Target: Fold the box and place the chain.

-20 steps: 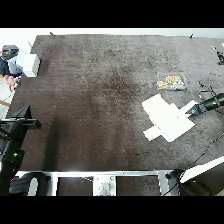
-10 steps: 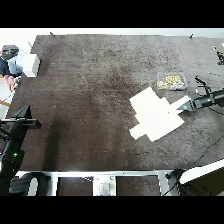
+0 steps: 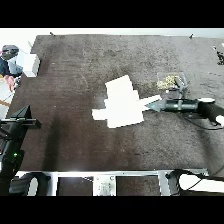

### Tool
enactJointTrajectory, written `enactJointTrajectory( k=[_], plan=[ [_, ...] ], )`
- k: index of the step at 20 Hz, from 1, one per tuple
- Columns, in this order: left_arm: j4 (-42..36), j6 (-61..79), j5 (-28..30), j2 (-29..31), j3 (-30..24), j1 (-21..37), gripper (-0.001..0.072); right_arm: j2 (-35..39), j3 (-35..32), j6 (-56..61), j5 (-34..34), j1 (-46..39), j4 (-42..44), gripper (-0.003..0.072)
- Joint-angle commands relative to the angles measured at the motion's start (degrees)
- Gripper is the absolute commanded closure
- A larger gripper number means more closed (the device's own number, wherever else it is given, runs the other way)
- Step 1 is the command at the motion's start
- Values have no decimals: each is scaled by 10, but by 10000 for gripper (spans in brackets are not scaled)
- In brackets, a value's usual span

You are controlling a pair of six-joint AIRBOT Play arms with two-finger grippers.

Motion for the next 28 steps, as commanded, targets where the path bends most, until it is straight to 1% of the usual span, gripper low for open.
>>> enactJointTrajectory(
  k=[1,2,4,6,7,8,10,11,13,14,15,17,18,21,23,24,28],
  plan=[
    [0,0,-1,0,0,0,697,48,-70,0,-201,113,146,681],
    [0,0,-12,0,0,0,697,48,-69,-10,-231,144,159,681],
    [0,-2,-43,0,0,0,697,46,-69,-12,-316,202,163,681],
    [0,-1,-86,0,0,0,695,37,-68,-27,-371,231,182,680],
    [0,4,-111,0,0,0,529,29,-68,-51,-377,237,201,680],
    [-5,5,-144,0,2,0,163,23,-68,-75,-374,238,217,680],
    [-24,12,-206,0,14,0,183,9,-68,-104,-373,238,240,680],
    [-24,13,-218,0,23,0,183,1,-68,-133,-365,238,255,680],
    [-24,11,-221,-17,46,0,183,-14,-68,-186,-362,237,282,680],
    [-24,6,-228,-33,59,0,182,-17,-68,-200,-361,237,288,680],
    [-24,6,-249,-64,76,0,182,-17,-68,-219,-357,237,291,680],
    [-24,5,-283,-148,112,0,182,-17,-68,-243,-350,237,311,680],
    [-24,5,-303,-204,135,0,181,-17,-68,-253,-350,237,319,680],
    [0,15,-396,-368,225,0,181,-18,-68,-265,-351,237,319,680],
    [28,11,-444,-474,301,-5,180,-18,-68,-268,-351,237,320,680],
    [55,-5,-452,-526,346,-18,163,-18,-68,-268,-351,238,320,680],
    [199,-157,-457,-720,549,-101,163,-18,-68,-273,-351,237,320,679]
  ],
)
